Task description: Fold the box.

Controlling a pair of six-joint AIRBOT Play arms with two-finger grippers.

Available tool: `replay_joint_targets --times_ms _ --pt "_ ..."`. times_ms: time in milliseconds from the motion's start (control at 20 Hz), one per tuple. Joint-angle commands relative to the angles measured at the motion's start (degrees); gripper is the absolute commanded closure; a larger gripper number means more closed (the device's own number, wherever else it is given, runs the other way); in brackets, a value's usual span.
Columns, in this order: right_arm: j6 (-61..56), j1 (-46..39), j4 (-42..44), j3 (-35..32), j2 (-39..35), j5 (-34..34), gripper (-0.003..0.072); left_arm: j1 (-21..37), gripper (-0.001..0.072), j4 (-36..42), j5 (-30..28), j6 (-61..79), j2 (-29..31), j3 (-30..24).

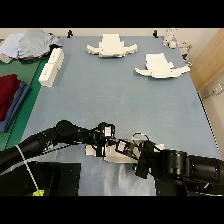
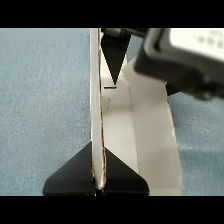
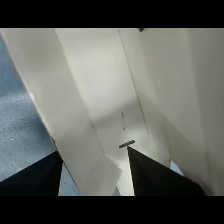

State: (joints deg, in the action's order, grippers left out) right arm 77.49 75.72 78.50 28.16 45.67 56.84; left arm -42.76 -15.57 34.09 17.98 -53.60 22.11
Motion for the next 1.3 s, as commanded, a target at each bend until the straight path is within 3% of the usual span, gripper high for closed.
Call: replay_joint_targets --times_ms 0,350,450,650,850,1100,1250 --pt "-7.0 0.0 -2.0 0.8 -2.7 2.8 0.0079 0.0 0.0697 0.1 0.0 0.0 0.0 0.0" --pt "-18.2 0.0 -8.0 0.8 -5.3 6.9 0.0077 0.0 0.0697 0.1 0.0 0.0 0.0 0.0" --pt "-17.9 0.0 -8.3 0.8 -5.4 7.2 -0.0034 0.0 0.0697 0.1 0.0 0.0 0.0 0.0" --pt "-11.8 -0.1 -8.1 0.7 -5.4 7.2 -0.0034 0.0 0.0698 0.1 0.0 0.0 0.0 0.0" --pt "1.0 -4.1 -4.8 -1.4 -7.3 1.6 -0.0034 0.0 0.0697 0.1 0.0 0.0 0.0 0.0" --pt "28.0 -19.9 12.0 -5.6 -14.1 -3.0 -0.0034 0.0 0.0697 0.1 0.0 0.0 0.0 0.0" --pt "50.4 -32.3 28.6 -8.0 -13.9 -3.1 -0.0034 0.0 0.0697 0.1 0.0 0.0 0.0 0.0"
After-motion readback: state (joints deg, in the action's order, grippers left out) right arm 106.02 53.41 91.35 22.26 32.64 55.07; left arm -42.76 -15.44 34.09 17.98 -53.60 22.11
